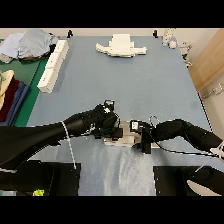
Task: Fold the box.
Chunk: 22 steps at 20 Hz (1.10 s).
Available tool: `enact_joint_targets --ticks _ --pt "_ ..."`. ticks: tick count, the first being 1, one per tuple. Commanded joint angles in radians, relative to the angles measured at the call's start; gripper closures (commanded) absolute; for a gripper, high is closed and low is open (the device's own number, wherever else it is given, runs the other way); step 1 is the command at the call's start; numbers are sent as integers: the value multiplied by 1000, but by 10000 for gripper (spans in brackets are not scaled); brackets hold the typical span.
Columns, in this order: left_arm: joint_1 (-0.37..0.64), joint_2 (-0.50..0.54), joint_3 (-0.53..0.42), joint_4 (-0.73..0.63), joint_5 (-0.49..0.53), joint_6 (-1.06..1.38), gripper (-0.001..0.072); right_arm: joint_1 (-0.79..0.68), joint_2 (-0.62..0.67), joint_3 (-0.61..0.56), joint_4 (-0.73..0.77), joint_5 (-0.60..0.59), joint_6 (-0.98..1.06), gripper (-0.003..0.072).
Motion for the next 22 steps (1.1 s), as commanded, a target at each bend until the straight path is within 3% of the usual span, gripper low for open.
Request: enact_joint_targets --ticks 1,10,12,19,22 --pt "1 31 10 21 -32 6 216 1 -1 -1 0 0 1 192" --pt "2 304 36 64 -158 16 239 1 0 -1 0 0 1 192" --pt "2 343 36 58 -153 64 698 1 0 -1 0 0 1 192" --pt "6 342 35 68 -113 412 697 1 0 -1 0 0 1 192" --pt "105 390 -10 -8 -99 707 699 1 0 -1 0 0 1 192"
